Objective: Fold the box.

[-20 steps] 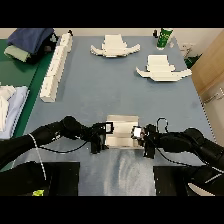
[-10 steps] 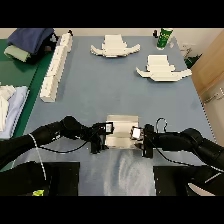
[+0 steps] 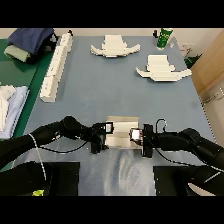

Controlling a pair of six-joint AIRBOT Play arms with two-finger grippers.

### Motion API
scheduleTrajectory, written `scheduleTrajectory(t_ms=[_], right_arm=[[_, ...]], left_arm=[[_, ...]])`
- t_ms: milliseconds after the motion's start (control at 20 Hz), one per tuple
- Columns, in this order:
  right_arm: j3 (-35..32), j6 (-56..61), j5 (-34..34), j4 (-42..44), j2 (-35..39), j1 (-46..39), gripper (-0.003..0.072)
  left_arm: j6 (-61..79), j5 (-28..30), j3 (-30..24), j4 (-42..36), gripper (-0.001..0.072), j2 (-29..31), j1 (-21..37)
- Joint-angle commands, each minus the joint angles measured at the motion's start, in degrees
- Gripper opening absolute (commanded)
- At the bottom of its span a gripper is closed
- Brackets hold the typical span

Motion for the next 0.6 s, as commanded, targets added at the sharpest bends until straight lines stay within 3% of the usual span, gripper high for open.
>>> scheduleTrajectory(t_ms=[0, 100, 200, 300, 400, 550], right_arm=[[0.81, 20.79, -3.48, -12.07, 1.53, -0.04, 0.0004], [2.45, 44.35, -8.52, -26.51, 3.48, -0.35, 0.0004], [6.10, 70.97, -19.39, -42.86, 5.81, -1.49, 0.0004], [9.99, 87.56, -30.88, -51.23, 8.07, -3.93, 0.0004], [10.78, 90.68, -35.17, -50.36, 9.11, -8.63, 0.0004], [7.19, 84.54, -34.05, -37.24, 6.45, -19.04, 0.0002]], left_arm=[[0.04, 0.02, 0.00, 0.02, 0.0424, 0.02, -0.02], [0.04, 0.00, 0.00, 0.02, 0.0424, 0.02, -0.02], [0.04, 0.00, 0.00, 0.02, 0.0424, 0.02, 0.00], [0.04, 0.02, 0.00, 0.02, 0.0424, 0.02, 0.00], [0.04, 0.02, 0.00, 0.02, 0.0424, 0.02, 0.00], [0.04, 0.02, 0.00, 0.02, 0.0423, 0.02, -0.02]])
